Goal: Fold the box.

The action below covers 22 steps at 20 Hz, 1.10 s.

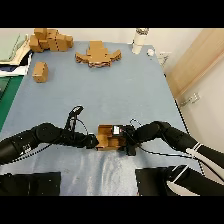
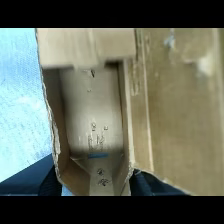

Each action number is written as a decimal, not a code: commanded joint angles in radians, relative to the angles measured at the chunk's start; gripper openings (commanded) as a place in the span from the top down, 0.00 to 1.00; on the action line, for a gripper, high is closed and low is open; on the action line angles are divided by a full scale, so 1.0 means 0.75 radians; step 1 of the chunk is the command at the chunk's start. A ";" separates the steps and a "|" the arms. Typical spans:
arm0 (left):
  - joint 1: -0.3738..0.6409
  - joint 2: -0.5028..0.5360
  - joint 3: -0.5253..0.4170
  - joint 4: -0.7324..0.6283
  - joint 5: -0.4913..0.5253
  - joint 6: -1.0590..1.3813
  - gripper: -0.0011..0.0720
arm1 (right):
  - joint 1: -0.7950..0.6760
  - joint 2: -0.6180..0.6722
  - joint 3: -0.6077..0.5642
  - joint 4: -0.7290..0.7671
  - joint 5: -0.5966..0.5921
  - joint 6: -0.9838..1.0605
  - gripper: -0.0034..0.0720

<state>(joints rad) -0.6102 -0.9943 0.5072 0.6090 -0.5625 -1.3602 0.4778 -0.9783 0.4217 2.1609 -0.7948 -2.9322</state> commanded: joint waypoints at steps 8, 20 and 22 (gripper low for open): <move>0.001 -0.063 0.003 -0.219 0.106 0.102 0.08 | -0.001 0.000 0.002 0.000 0.001 0.000 0.29; 0.001 -0.063 0.004 -0.224 0.045 0.116 0.06 | -0.001 0.000 0.002 0.000 0.001 0.000 0.28; 0.001 -0.063 0.004 -0.224 0.065 0.116 0.08 | -0.001 0.000 0.002 0.000 0.001 0.000 0.29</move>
<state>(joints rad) -0.6098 -1.0409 0.5091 0.4412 -0.5346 -1.2751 0.4778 -0.9783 0.4221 2.1609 -0.7944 -2.9322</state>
